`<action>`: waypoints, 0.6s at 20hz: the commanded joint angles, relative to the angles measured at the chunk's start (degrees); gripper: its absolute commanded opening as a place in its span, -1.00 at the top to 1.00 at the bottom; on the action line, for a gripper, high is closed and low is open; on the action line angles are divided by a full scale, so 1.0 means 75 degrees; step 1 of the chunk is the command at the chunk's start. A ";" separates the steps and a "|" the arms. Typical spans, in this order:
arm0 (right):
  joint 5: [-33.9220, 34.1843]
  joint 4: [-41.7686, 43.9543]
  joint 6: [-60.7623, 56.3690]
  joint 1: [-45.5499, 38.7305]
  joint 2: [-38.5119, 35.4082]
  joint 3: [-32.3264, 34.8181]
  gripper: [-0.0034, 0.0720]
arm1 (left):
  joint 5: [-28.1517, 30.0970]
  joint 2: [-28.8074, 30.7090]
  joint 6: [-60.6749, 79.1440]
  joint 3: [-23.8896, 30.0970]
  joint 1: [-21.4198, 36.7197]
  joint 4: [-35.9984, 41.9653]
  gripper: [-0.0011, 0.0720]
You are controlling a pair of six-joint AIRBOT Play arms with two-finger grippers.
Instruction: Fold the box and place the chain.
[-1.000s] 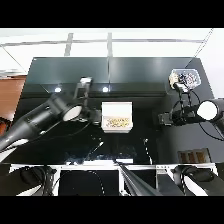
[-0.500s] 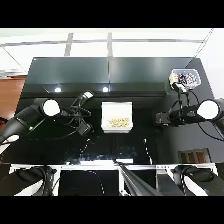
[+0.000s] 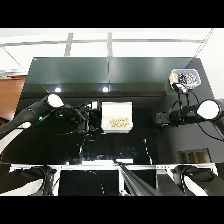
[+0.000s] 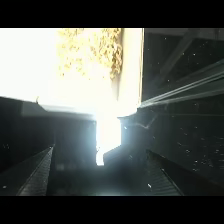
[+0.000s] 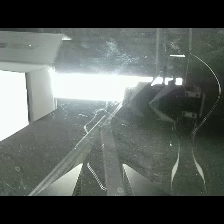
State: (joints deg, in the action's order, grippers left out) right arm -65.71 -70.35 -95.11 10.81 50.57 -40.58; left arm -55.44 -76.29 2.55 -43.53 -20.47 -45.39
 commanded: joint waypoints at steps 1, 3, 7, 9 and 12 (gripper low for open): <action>-0.0009 0.0012 -0.0006 0.0003 -0.0006 0.0003 0.12 | -0.0029 -0.0568 0.0863 -0.0236 0.0064 0.0641 -1.00; -0.0006 0.0012 -0.0003 0.0003 -0.0006 0.0003 0.12 | 0.0195 -0.0752 0.0857 -0.0332 -0.0096 0.0775 -1.00; 0.0029 0.0009 -0.0003 0.0003 -0.0006 0.0003 0.12 | 0.0064 -0.1207 0.0801 -0.0673 -0.0201 0.0787 -1.00; 0.0029 0.0006 -0.0003 0.0003 -0.0006 0.0003 0.12 | -0.0160 -0.1355 0.0804 -0.0825 -0.0242 0.0781 -1.00; 0.0044 0.0003 -0.0003 0.0003 -0.0003 0.0003 0.12 | -0.0061 -0.1355 0.0807 -0.0822 -0.0399 0.0781 -1.00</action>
